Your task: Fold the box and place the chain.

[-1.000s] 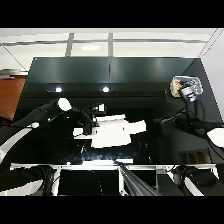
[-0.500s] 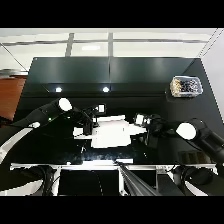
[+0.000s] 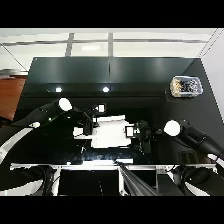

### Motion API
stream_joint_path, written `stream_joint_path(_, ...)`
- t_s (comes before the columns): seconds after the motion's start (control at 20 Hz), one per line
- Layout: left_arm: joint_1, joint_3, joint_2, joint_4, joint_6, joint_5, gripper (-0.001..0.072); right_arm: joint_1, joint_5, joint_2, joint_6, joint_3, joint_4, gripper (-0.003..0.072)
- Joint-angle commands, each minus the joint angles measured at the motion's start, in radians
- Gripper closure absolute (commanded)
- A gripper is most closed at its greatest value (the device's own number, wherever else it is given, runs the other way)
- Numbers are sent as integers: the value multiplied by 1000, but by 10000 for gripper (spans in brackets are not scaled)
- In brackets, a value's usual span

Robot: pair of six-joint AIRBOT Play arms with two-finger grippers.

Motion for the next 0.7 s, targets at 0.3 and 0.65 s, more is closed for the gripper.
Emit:
stream_joint_path(0.3, 0, 0, 0, 0, 0, 1, 678, 101, -148, -30, -35, -2, 70, -34)
stream_joint_path(0.65, 0, 0, 0, 0, -1, 1, 678, 139, -218, -54, 85, -2, 66, -34)
